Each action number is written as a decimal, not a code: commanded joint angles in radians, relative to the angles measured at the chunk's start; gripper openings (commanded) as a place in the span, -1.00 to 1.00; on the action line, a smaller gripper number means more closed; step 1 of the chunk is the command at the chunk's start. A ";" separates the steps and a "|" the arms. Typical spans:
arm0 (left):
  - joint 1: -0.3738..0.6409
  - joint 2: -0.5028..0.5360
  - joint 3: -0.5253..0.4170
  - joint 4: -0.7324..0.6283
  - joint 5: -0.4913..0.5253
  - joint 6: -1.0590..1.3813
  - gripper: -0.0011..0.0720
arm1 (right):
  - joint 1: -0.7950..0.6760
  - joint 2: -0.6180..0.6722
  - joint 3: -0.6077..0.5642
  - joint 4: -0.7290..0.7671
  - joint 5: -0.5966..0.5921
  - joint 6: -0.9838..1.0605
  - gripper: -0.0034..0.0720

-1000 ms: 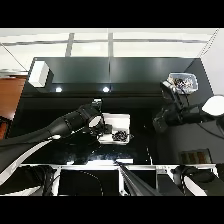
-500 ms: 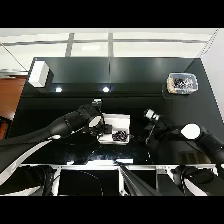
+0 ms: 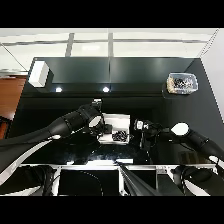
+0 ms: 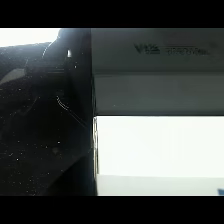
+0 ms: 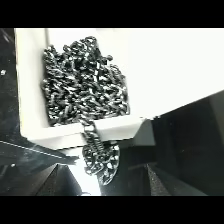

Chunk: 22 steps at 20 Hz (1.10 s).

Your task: Fold the box and place the chain.

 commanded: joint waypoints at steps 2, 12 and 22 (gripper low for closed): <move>0.000 0.000 0.000 0.000 0.002 0.000 -0.90 | 0.029 -0.016 0.002 -0.002 -0.037 -0.024 0.87; 0.000 0.000 0.000 0.000 0.002 0.000 -0.90 | 0.108 -0.025 0.002 -0.097 -0.125 0.074 -0.14; 0.000 0.000 0.000 0.000 0.002 0.000 -0.90 | 0.050 0.150 0.120 -0.462 0.127 0.633 -0.89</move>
